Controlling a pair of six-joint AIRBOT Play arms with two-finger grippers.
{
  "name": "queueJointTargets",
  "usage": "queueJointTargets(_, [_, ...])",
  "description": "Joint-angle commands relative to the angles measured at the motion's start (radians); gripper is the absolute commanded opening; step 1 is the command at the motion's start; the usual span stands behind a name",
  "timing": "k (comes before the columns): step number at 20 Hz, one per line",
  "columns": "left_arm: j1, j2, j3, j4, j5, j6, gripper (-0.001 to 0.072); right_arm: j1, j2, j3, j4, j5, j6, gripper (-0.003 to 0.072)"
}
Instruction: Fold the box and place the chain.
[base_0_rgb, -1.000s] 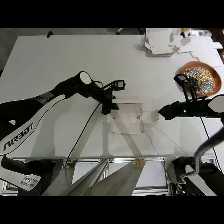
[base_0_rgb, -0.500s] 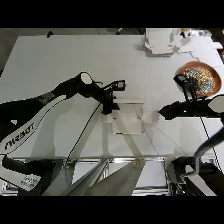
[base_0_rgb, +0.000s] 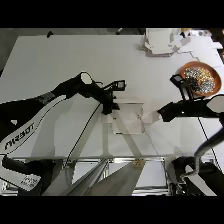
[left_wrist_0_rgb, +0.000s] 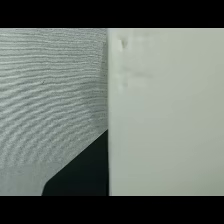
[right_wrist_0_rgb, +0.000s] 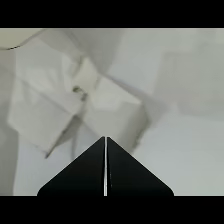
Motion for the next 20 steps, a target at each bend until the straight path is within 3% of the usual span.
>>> queueJointTargets(1, [0.0,-0.001,0.0,0.001,0.0,0.0,0.0013,0.124,0.001,0.001,0.027,0.086,-0.148,0.0012])
queueJointTargets(4, [0.0,0.0,0.0,0.001,0.0,0.0,0.0013,0.299,0.001,0.001,-0.076,0.13,-0.144,0.0012])
queueJointTargets(8, [-0.001,-0.001,0.0,0.001,0.0,0.0,0.0013,0.49,0.002,0.001,-0.225,0.085,-0.101,0.0012])
queueJointTargets(12, [0.0,-0.001,0.0,0.001,0.0,0.0,0.0013,0.514,0.038,-0.024,-0.279,-0.074,-0.1,0.0012])
queueJointTargets(15, [0.0,-0.001,0.0,0.001,0.0,0.0,0.0013,0.482,0.071,-0.123,-0.296,-0.253,-0.164,0.0038])
queueJointTargets(16, [0.0,-0.001,0.0,0.001,0.001,0.0,0.0013,0.47,0.073,-0.164,-0.295,-0.304,-0.198,0.0235])
queueJointTargets(17, [-0.001,0.0,0.0,0.001,0.0,0.0,0.0013,0.462,0.074,-0.201,-0.295,-0.349,-0.231,0.0486])
queueJointTargets(18, [-0.001,0.0,0.0,0.001,0.0,0.0,0.0013,0.463,0.074,-0.24,-0.292,-0.401,-0.265,0.0626])
queueJointTargets(20, [0.0,-0.001,0.0,0.001,0.0,0.0,0.0013,0.491,0.074,-0.304,-0.292,-0.489,-0.344,0.0634])
